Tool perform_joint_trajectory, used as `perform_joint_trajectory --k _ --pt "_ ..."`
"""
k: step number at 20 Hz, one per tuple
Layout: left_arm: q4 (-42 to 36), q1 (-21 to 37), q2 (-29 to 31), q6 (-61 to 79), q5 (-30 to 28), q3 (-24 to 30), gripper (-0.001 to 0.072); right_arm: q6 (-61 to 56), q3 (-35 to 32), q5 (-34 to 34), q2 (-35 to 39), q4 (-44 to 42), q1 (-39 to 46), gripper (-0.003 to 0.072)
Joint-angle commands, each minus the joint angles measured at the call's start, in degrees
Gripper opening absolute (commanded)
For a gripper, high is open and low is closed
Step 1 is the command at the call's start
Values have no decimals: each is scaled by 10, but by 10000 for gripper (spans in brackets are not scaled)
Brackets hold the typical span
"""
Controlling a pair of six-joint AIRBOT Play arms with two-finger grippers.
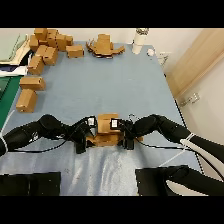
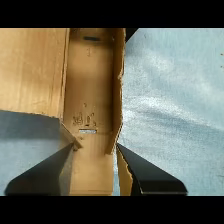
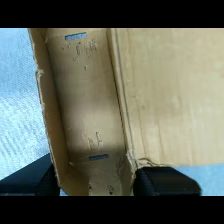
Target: Fold the box.
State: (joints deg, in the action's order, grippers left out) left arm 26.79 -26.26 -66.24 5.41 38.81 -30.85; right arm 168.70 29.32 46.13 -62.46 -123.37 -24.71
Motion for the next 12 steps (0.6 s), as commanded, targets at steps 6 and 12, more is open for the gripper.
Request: perform_joint_trajectory --k 6,12 --pt "-2 -12 -10 4 -23 -5 287 0 0 0 0 0 0 509" --pt "-3 -13 -11 73 -29 -5 285 0 0 0 0 0 0 509"
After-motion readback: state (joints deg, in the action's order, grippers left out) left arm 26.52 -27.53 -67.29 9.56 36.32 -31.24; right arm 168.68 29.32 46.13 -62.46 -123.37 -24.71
